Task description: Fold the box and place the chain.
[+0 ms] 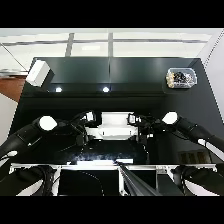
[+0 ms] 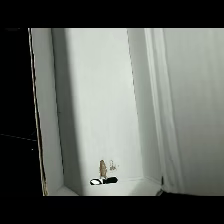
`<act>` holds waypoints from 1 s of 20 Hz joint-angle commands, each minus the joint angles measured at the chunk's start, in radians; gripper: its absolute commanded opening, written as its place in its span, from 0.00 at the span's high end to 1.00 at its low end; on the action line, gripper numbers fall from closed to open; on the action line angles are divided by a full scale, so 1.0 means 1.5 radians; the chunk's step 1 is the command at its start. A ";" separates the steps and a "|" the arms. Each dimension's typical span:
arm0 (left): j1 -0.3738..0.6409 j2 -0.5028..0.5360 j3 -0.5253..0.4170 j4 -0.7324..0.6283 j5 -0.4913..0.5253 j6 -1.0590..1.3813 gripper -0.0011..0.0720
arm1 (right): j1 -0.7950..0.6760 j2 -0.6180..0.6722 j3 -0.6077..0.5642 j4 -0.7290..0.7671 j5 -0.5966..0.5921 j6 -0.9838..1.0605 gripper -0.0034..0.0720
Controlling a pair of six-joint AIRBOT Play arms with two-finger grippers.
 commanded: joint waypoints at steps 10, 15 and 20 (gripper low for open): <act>-0.068 -0.017 -0.001 -0.047 0.049 0.049 0.52 | 0.000 0.000 0.000 0.000 0.001 0.000 0.26; -0.068 -0.017 -0.001 -0.079 0.060 0.049 0.67 | 0.000 0.000 0.000 0.000 0.001 0.000 0.26; -0.076 -0.038 -0.001 -0.168 0.063 0.051 0.68 | 0.000 0.000 0.000 0.000 0.001 0.000 0.26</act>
